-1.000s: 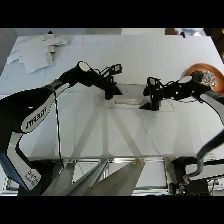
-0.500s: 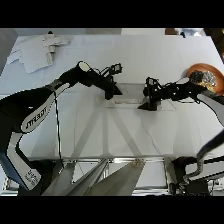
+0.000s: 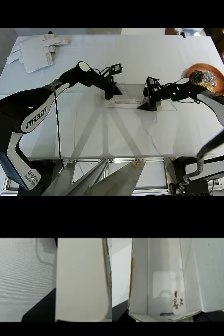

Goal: Fold the box and place the chain.

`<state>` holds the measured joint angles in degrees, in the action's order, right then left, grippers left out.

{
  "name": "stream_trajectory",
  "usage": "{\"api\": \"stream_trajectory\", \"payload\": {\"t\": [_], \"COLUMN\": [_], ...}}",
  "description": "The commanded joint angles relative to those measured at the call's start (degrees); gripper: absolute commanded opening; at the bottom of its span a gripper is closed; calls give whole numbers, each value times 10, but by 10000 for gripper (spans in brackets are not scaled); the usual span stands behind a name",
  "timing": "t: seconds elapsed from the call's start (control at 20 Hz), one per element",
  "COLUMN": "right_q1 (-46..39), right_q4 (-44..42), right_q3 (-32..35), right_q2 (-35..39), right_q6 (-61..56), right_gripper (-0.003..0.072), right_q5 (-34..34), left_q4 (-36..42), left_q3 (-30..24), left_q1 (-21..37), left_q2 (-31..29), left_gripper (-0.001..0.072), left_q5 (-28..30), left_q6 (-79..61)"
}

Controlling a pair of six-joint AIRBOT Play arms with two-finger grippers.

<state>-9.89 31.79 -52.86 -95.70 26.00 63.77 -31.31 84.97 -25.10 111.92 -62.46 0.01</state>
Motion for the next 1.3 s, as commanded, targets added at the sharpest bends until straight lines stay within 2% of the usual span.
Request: {"api": "stream_trajectory", "payload": {"t": [0.0, 0.2, 0.4, 0.6, 1.25], "right_q1": [0, 0, -9, -10, -9], "right_q4": [12, -10, -68, -40, -36], "right_q3": [0, 0, 3, 5, 5], "right_q2": [0, -2, -2, -3, -2], "right_q6": [0, 0, 11, 9, 11], "right_gripper": [698, 698, 698, 698, 698], "right_q5": [3, -2, -10, -10, -9], "left_q4": [0, 0, 0, 0, 0], "left_q3": [0, 0, 0, 0, 0], "left_q1": [0, 0, 0, 0, 0], "left_q2": [0, 0, 0, 0, 0], "left_gripper": [11, 11, 11, 11, 11], "left_q5": [1, 1, 1, 1, 1], "left_q6": [0, 0, 0, 0, 0]}}
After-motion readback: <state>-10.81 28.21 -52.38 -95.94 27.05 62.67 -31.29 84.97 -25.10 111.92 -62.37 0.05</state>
